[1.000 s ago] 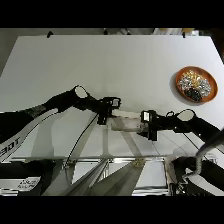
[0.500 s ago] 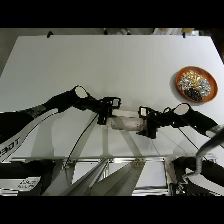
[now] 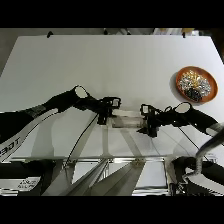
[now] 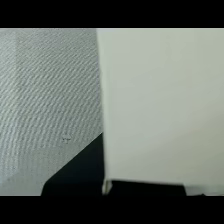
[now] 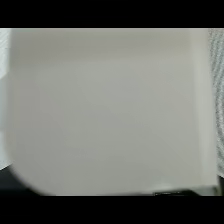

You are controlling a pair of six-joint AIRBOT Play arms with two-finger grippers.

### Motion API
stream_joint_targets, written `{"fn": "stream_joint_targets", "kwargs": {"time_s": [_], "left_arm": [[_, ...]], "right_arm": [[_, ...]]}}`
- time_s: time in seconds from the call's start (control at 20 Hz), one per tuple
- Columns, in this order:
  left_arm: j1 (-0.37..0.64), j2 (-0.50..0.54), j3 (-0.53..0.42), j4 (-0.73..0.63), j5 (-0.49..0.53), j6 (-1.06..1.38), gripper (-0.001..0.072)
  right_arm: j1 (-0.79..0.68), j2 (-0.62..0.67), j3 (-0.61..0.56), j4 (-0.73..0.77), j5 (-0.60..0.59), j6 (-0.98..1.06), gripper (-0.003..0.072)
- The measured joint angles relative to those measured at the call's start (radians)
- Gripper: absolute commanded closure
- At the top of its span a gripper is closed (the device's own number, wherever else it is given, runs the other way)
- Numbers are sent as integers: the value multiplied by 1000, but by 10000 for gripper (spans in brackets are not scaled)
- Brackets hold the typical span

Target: Fold the box and place the chain.

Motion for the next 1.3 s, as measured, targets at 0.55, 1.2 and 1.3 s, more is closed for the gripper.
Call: {"fn": "stream_joint_targets", "kwargs": {"time_s": [0.55,1.2,1.3], "left_arm": [[0,0,0,0,-1,0,697],[0,0,0,0,-1,0,697],[0,0,0,0,-1,0,697]], "right_arm": [[-2,0,-5,19,-19,-130,328],[-1,0,-6,46,-27,-173,358],[-1,0,-6,47,-27,-174,358]]}}
